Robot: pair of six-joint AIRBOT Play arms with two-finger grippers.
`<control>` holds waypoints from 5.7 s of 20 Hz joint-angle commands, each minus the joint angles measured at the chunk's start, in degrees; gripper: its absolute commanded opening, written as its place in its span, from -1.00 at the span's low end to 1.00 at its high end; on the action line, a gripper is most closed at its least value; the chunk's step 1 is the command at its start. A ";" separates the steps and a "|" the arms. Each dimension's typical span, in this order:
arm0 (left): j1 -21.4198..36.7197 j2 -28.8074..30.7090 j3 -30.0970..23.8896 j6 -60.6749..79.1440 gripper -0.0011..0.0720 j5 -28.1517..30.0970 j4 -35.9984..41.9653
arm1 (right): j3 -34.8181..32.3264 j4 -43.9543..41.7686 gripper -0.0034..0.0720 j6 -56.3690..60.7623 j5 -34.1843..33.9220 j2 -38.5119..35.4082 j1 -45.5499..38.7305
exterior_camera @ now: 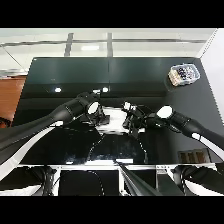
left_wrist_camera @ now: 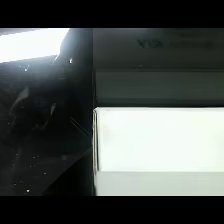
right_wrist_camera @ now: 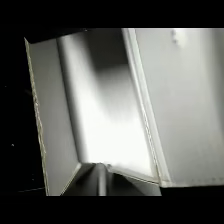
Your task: Fold the box and place the chain.
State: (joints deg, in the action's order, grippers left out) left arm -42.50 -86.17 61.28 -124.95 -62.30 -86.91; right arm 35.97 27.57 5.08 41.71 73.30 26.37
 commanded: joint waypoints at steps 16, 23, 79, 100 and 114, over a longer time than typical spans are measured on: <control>0.04 -0.04 0.04 -4.28 -0.89 -1.01 0.61 | -9.31 3.32 -0.86 56.35 13.75 -5.55 -26.03; 0.04 -0.04 0.04 -4.31 -0.89 -0.96 0.66 | -3.85 -7.08 -0.86 46.01 14.60 0.42 -17.38; 0.04 -0.04 0.04 -4.31 -0.89 -0.79 0.63 | 30.21 51.56 -0.36 116.26 22.53 16.39 14.56; 0.04 -0.04 0.04 -4.31 -0.89 -0.79 0.61 | 33.86 52.06 -0.06 114.12 28.17 14.97 14.56; 0.04 -0.04 0.04 -4.31 -0.89 -0.79 0.61 | 30.84 90.62 0.24 111.69 15.58 -1.09 -8.44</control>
State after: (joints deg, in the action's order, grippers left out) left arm -42.50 -86.17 61.28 -129.25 -63.09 -86.30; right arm 68.95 113.06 114.63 69.54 72.95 27.16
